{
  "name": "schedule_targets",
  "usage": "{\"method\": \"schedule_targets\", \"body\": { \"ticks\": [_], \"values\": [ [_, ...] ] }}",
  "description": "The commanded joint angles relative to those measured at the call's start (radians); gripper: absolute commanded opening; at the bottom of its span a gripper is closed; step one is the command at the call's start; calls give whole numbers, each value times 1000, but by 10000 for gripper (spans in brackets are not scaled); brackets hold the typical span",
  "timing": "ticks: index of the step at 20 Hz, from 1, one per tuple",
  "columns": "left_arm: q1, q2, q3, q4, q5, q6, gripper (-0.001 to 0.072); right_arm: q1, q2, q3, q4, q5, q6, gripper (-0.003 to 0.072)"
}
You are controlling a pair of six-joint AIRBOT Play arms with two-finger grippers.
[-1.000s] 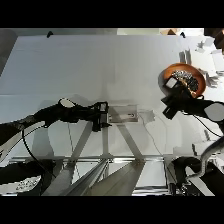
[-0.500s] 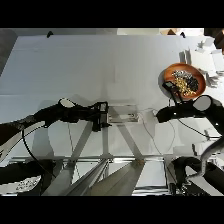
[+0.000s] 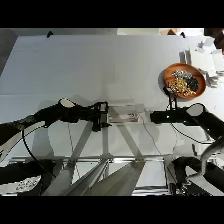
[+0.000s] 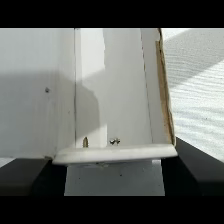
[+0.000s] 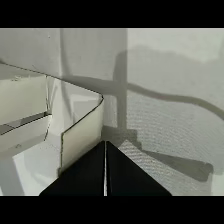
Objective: Fold the box and place the chain.
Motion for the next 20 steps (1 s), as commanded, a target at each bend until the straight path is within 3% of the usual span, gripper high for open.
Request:
{"method": "schedule_targets", "body": {
  "ticks": [1, 4, 9, 12, 20],
  "values": [
    [0, 1, 0, 0, 0, 0, 212, 1, -9, -18, 107, 4, -48, 15],
    [0, 1, 0, 0, 0, 0, 212, 1, -9, -18, 295, 65, -171, 17],
    [0, 1, 0, 0, 0, 0, 212, 1, -9, -18, 326, 149, -181, 22],
    [0, 1, 0, 0, 0, 0, 212, 1, -9, -18, 377, 153, -182, 231],
    [0, 1, 0, 0, 0, 0, 212, 89, -9, -18, 401, 104, -186, 234]
  ]
}}
